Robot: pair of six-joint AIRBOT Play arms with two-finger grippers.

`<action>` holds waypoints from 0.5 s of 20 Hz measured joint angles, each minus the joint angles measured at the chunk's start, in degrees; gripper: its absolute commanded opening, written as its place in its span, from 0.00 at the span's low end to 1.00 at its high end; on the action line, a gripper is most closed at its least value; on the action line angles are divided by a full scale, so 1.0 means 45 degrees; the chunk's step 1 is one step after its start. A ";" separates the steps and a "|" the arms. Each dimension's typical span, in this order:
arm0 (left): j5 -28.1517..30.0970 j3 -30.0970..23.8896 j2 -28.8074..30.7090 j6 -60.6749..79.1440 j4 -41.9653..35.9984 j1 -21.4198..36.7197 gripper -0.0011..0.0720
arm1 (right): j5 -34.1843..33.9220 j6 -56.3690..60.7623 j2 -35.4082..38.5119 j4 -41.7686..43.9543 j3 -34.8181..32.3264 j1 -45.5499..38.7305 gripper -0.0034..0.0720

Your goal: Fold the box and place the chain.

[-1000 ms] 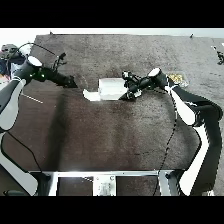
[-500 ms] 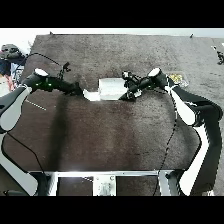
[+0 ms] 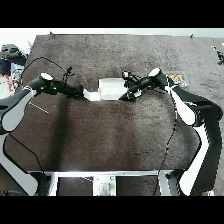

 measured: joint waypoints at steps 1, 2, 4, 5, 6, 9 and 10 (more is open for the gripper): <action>0.0053 -0.0049 0.0000 -0.0005 -0.0126 -0.0049 0.03 | 0.0000 0.0000 0.0000 0.0000 0.0000 0.0000 0.66; 0.0131 -0.0083 0.0000 0.0000 -0.0223 -0.0126 0.03 | 0.0000 0.0000 0.0000 0.0000 0.0000 0.0000 0.66; 0.0384 -0.0126 0.0000 -0.0015 -0.0355 -0.0325 0.03 | 0.0005 0.0000 0.0000 0.0005 0.0000 0.0000 0.66; 0.0510 -0.0141 0.0000 -0.0141 -0.0393 -0.0423 0.03 | 0.0005 0.0000 0.0000 0.0005 0.0000 0.0000 0.66; 0.0646 -0.0151 0.0000 -0.0214 -0.0442 -0.0486 0.03 | 0.0000 0.0000 0.0000 0.0005 0.0000 0.0000 0.66; 0.0865 -0.0165 0.0000 -0.0345 -0.0510 -0.0583 0.03 | 0.0005 0.0000 0.0000 0.0000 0.0000 0.0000 0.66; 0.0884 -0.0165 0.0000 -0.0384 -0.0593 -0.0602 0.04 | 0.0000 0.0000 0.0000 0.0005 0.0000 0.0000 0.66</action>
